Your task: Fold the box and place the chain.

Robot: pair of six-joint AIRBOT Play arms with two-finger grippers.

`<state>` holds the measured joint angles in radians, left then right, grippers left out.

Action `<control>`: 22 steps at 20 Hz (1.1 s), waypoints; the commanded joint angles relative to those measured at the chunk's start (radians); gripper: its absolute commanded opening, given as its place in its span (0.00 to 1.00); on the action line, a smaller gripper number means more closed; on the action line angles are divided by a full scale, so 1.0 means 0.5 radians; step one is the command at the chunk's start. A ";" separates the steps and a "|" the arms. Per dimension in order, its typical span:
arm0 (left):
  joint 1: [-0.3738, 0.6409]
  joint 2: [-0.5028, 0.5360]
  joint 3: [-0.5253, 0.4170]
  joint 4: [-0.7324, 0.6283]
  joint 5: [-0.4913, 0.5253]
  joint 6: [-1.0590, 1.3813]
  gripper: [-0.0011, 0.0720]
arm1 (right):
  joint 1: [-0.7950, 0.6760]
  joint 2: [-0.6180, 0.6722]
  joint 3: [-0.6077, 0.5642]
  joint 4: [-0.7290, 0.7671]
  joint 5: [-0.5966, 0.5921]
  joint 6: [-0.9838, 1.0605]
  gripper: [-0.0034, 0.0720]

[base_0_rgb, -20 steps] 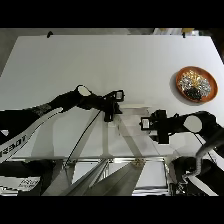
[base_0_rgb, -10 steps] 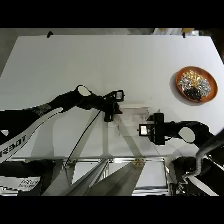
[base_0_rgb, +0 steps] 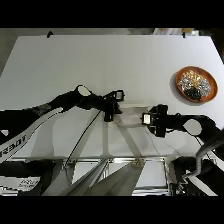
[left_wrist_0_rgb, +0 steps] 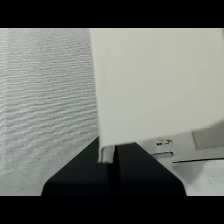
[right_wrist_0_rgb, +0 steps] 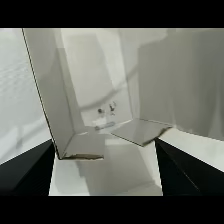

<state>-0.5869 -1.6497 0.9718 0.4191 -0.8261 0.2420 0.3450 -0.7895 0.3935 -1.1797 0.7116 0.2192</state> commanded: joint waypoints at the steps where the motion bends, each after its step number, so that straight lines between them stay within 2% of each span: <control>1: -0.002 0.001 -0.001 0.001 -0.002 0.001 0.03 | -0.076 -0.054 0.036 0.131 -0.021 -0.209 0.92; 3: -0.001 0.001 -0.001 0.001 -0.002 0.001 0.03 | -0.099 -0.097 0.038 0.208 -0.021 -0.412 0.93; 10: -0.001 0.001 -0.001 0.001 -0.001 0.001 0.03 | -0.317 -0.179 0.079 0.401 0.066 -0.648 0.93; 16: -0.002 0.001 -0.001 0.001 -0.002 0.001 0.03 | -0.459 -0.265 0.079 0.729 0.111 -1.033 0.93; 22: -0.001 0.001 -0.001 0.001 -0.002 0.001 0.03 | -0.556 -0.447 0.079 0.814 0.237 -1.189 0.93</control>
<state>-0.5869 -1.6497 0.9718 0.4194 -0.8265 0.2420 0.0929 -0.9722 0.4324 -0.8005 0.8021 -0.3264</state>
